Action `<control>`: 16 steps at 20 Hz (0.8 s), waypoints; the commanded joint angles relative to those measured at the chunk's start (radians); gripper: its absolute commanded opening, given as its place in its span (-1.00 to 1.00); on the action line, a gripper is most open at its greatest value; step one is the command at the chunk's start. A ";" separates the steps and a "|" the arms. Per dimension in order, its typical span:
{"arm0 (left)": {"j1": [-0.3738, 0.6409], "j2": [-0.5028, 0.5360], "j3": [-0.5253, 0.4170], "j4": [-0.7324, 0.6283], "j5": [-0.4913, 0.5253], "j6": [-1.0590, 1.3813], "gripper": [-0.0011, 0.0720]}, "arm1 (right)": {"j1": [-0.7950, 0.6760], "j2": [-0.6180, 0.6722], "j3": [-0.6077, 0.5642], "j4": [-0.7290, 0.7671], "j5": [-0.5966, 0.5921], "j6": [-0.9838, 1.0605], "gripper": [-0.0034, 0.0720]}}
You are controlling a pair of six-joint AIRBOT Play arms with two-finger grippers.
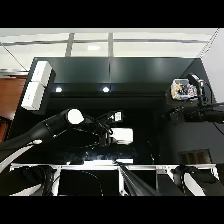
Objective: Fold the box and place the chain.
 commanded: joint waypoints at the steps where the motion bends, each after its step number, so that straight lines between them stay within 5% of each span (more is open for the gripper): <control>1: -0.002 -0.008 0.001 0.000 0.000 -0.002 0.98 | -0.001 0.000 -0.012 0.000 -0.003 -0.001 -0.90; 5: -0.025 -0.055 0.001 0.005 0.015 -0.002 0.98 | -0.001 0.000 -0.012 0.000 -0.003 -0.001 -0.90; 11: -0.124 -0.108 0.001 0.118 0.195 -0.049 0.97 | -0.001 0.000 -0.012 0.000 -0.003 -0.001 -0.90; 12: -0.127 -0.109 0.002 0.147 0.189 -0.050 0.86 | -0.001 0.000 -0.012 0.000 -0.003 -0.001 -0.90; 14: -0.123 -0.087 0.013 0.239 0.130 -0.151 -0.19 | -0.001 0.000 -0.012 0.000 -0.003 -0.001 -0.90; 16: -0.101 -0.032 0.020 0.365 0.054 -0.344 -0.26 | -0.001 0.001 -0.012 0.000 -0.003 -0.001 -0.90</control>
